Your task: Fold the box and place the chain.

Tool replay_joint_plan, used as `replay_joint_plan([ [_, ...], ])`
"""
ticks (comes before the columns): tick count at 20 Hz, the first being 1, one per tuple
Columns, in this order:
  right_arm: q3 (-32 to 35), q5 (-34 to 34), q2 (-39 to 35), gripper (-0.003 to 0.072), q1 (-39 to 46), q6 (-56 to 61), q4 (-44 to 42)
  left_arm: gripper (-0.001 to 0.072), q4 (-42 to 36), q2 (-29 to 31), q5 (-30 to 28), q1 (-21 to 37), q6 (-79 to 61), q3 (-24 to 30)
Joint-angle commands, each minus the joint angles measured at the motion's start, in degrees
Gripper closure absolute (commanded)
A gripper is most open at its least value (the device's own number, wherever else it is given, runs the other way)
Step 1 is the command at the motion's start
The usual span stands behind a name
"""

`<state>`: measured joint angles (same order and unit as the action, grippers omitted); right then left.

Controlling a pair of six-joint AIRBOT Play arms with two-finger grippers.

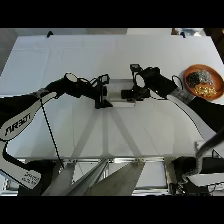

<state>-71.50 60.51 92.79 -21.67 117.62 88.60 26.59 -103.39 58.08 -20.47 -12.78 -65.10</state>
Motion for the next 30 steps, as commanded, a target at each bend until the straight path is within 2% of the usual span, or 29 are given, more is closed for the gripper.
replay_joint_plan([
  [1, -1.7, 1.3, 1.0, 0.0434, -0.3, 1.1, 1.0, 0.0451, 0.0, 0.0, 0.0, 0.0, 0.0, 0.0],
  [3, -1.7, 2.2, 1.0, 0.0465, -0.3, 1.1, 1.5, 0.0451, 0.0, 0.0, 0.0, 0.0, 0.0, 0.0],
  [5, -1.7, 2.3, 1.0, 0.0587, -0.3, 1.1, 1.7, 0.0451, 0.0, 0.0, 0.0, 0.0, 0.0, 0.0],
  [7, -1.7, 1.7, 1.0, 0.0674, -0.6, 2.6, 2.7, 0.0451, 0.0, 0.0, 0.0, 0.0, 0.0, 0.0],
  [11, -1.7, 2.0, 1.0, 0.0672, -1.6, 4.0, 4.0, 0.0451, 0.0, 0.0, 0.0, 0.0, 0.0, 0.0],
  [12, -1.7, 2.8, 1.0, 0.0618, -1.7, 4.0, 4.0, 0.0451, 0.0, 0.0, 0.0, 0.0, 0.0, 0.0],
  [13, -1.7, 4.3, 0.8, 0.0483, -1.8, 3.8, 4.0, 0.0451, 0.0, 0.0, 0.0, 0.0, 0.0, 0.0],
  [14, -1.7, 5.7, 0.4, 0.0451, -1.9, 3.8, 4.0, 0.0451, 0.0, 0.0, 0.0, 0.0, 0.0, 0.0],
  [20, -1.7, 7.2, -7.5, 0.0370, -1.9, 3.8, 7.0, 0.0451, 0.0, 0.0, 0.0, 0.0, 0.0, 0.0],
  [22, -1.7, 9.4, -10.9, 0.0366, -1.8, 3.6, 9.7, 0.0451, 0.0, 0.0, 0.0, 0.0, 0.0, 0.0],
  [23, -1.7, 9.8, -12.9, 0.0344, -1.2, 3.4, 12.1, 0.0451, 0.0, 0.0, 0.0, 0.0, 0.0, 0.0],
  [24, -1.7, 10.3, -15.0, 0.0278, -0.6, 3.3, 15.1, 0.0451, 0.0, 0.0, 0.0, 0.0, 0.0, 0.0],
  [25, -1.7, 11.5, -17.2, 0.0253, 0.5, 2.7, 19.1, 0.0451, 0.0, 0.0, 0.0, 0.0, 0.0, 0.0],
  [27, -1.7, 13.9, -21.4, 0.0253, 4.4, -1.3, 23.6, 0.0451, 0.0, 0.0, 0.0, 0.0, 0.0, 0.0],
  [30, -1.7, 13.6, -26.3, 0.0254, 15.2, -4.5, 24.8, 0.0451, 0.0, 0.0, 0.0, 0.0, 0.0, 0.0],
])
